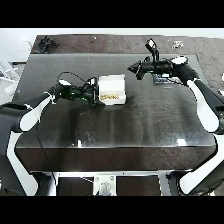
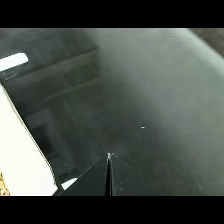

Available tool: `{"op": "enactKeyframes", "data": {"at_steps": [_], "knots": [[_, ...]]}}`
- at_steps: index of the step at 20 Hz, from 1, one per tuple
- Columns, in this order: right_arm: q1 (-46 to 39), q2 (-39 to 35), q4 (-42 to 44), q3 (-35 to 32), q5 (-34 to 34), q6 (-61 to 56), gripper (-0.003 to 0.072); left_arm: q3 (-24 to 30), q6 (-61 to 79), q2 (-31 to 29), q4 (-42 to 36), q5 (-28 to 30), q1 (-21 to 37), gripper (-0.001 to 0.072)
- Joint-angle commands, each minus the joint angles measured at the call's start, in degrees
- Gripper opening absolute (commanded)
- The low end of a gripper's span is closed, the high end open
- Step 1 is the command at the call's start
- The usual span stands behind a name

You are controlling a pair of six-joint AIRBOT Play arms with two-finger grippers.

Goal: Fold the box and place the chain.

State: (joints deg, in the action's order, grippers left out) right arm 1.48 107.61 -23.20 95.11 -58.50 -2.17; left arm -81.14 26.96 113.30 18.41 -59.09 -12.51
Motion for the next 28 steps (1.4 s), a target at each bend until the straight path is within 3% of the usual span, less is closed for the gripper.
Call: {"op": "enactKeyframes", "data": {"at_steps": [1,8,15,16,18,24,25,28], "knots": [[-0.5,5.3,0.2,5.0,-6.0,0.3,0.0003,0.0,0.0,0.0,0.0,0.1,0.0,0.0356],[0.5,7.0,-1.2,5.2,-18.4,0.3,0.0003,0.0,0.0,0.0,0.0,0.1,0.1,0.0356],[1.7,7.0,-1.2,10.2,-34.9,-3.9,0.0004,0.0,0.0,0.0,0.0,0.1,0.1,0.0356],[2.1,7.0,-1.2,10.2,-35.7,-3.9,0.0019,0.0,0.0,0.0,0.0,0.1,0.1,0.0356],[2.9,7.0,-1.6,10.2,-35.3,-3.8,0.0239,0.0,0.0,0.0,0.0,0.1,0.1,0.0356],[5.2,7.0,-1.9,10.5,-31.7,-2.9,0.0204,0.0,0.0,0.0,0.0,0.1,0.1,0.0356],[5.2,7.0,-1.3,11.4,-32.4,-3.5,0.0173,0.0,0.0,0.0,0.0,0.1,0.1,0.0356],[3.7,6.9,5.2,16.2,-38.1,-3.9,0.0173,0.0,0.0,0.0,0.0,0.1,0.1,0.0356]]}}
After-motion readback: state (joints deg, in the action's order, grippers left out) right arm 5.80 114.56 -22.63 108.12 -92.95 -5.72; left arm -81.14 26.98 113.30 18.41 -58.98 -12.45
